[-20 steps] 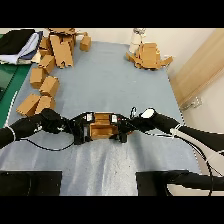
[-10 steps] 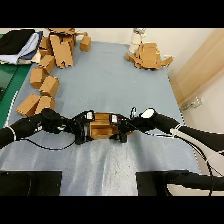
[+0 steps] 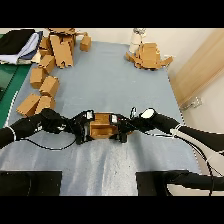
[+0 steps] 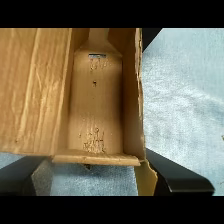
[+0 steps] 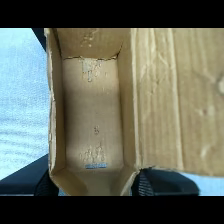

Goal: Fold the box.

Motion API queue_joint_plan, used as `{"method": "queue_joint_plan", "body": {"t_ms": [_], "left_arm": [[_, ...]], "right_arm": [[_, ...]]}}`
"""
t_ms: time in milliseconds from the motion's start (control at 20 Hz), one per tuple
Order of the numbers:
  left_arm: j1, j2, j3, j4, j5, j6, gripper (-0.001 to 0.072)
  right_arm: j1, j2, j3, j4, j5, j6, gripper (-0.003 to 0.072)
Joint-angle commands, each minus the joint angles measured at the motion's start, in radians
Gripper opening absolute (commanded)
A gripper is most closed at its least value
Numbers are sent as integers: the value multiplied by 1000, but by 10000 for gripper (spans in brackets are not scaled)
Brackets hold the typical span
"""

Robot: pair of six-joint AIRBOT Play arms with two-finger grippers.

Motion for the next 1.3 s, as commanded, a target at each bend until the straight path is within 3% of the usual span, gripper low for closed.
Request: {"method": "queue_joint_plan", "body": {"t_ms": [0, 300, 400, 1250], "left_arm": [[0, 0, 1, 9, 2, -13, 691], [-22, -1, 2, 76, 19, -56, 689], [-31, -2, 2, 84, 28, -57, 592], [-57, -10, 8, 88, 85, -76, 589]], "right_arm": [[0, -1, 0, 0, -2, 0, 531], [0, -1, 0, 0, -1, 0, 531], [0, -1, 0, 0, -1, 0, 530], [0, -1, 0, 0, -1, 0, 531]]}}
